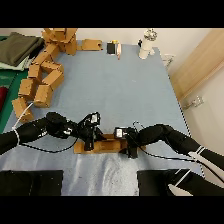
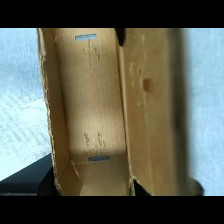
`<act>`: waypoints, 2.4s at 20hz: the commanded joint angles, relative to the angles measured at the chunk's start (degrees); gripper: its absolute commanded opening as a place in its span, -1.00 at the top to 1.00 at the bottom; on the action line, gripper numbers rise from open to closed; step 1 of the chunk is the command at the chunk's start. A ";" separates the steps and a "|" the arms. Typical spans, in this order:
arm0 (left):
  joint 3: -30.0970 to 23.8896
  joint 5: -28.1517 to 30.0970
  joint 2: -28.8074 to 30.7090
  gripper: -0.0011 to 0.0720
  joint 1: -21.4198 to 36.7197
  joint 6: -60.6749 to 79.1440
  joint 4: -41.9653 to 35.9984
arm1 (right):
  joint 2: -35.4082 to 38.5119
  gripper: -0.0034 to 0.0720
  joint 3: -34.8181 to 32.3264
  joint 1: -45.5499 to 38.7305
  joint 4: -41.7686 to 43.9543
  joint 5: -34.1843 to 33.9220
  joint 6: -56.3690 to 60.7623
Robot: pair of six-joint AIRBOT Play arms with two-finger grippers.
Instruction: Fold the box.
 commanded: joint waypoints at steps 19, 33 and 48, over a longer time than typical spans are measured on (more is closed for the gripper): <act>0.00 0.09 0.04 0.93 -0.02 -0.04 0.02 | -0.07 -0.43 0.02 0.04 -0.07 -0.04 0.09; 0.02 -2.05 14.73 -0.43 8.17 -50.40 34.05 | -0.07 -0.43 0.02 0.04 -0.07 -0.02 0.07; 0.00 7.06 17.29 0.94 -10.75 -96.02 13.49 | -0.07 -0.43 0.02 0.04 -0.09 -0.02 0.09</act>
